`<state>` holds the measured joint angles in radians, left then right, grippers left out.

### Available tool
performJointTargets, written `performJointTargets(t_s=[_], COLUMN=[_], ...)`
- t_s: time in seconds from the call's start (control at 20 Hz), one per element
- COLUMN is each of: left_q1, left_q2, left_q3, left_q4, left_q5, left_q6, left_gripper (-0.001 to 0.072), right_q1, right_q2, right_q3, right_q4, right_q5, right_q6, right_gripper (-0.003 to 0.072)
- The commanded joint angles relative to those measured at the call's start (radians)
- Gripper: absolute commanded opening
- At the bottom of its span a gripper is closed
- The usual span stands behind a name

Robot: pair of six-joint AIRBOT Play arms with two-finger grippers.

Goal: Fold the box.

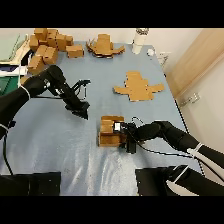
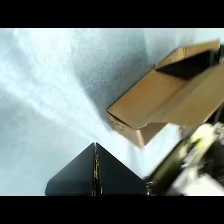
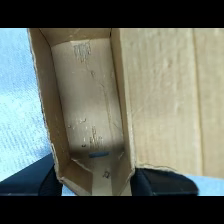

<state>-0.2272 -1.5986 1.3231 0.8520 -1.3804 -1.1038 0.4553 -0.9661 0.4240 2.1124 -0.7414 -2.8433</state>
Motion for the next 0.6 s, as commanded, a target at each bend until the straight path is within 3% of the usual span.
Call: performJointTargets(t_s=[0.0,0.15,0.35,0.45,0.55], left_q1=[-0.016,-0.117,-0.102,-0.103,-0.104], left_q2=[0.059,0.207,0.364,0.371,0.368], left_q3=[-0.105,-0.335,-0.619,-0.699,-0.744], left_q4=[0.001,0.000,-0.390,-0.477,-0.481], left_q5=[0.134,0.355,0.546,0.584,0.606], left_q6=[0.395,0.583,1.310,1.490,1.559], left_gripper=[0.0008,0.0008,0.0022,0.0706,0.0703], right_q1=[0.000,0.000,0.000,0.000,0.000], right_q2=[0.000,0.000,0.000,0.000,0.000], right_q3=[0.000,0.000,0.000,0.000,0.000], right_q4=[0.000,0.000,0.000,0.000,0.000], right_q5=[0.000,0.000,0.000,0.000,-0.001], right_q6=[0.000,0.000,0.000,0.000,0.000], right_gripper=[0.0498,0.0499,0.0499,0.0498,0.0498])
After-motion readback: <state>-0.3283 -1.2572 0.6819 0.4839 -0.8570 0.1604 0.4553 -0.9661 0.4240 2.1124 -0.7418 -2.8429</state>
